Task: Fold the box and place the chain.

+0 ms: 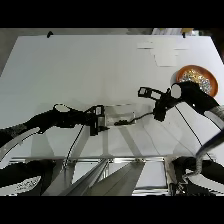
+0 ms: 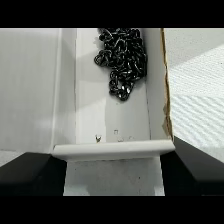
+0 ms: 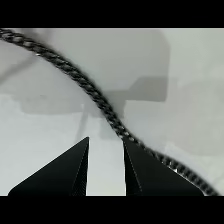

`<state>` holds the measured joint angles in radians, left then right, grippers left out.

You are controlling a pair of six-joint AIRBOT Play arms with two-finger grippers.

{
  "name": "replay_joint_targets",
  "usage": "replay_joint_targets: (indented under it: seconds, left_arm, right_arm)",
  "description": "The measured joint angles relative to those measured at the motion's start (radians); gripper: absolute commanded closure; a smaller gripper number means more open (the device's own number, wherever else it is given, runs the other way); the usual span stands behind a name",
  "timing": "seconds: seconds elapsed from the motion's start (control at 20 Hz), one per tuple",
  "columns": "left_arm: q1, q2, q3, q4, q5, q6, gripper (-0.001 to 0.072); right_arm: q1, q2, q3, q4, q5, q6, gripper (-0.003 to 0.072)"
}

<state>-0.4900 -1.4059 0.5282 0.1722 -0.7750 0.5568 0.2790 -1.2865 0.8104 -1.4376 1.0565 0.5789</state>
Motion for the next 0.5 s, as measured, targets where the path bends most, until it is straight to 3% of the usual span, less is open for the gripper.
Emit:
replay_joint_targets:
  seconds: [0.2,0.5]
  left_arm:
    - [0.0,0.0,0.0,0.0,0.0,0.0,0.0642]
    - [0.0,0.0,0.0,0.0,0.0,0.0,0.0642]
  right_arm:
    - [0.001,-0.003,0.0,0.046,-0.006,-0.189,0.0467]
    - [0.001,-0.036,0.0,0.064,-0.053,-0.281,0.0466]
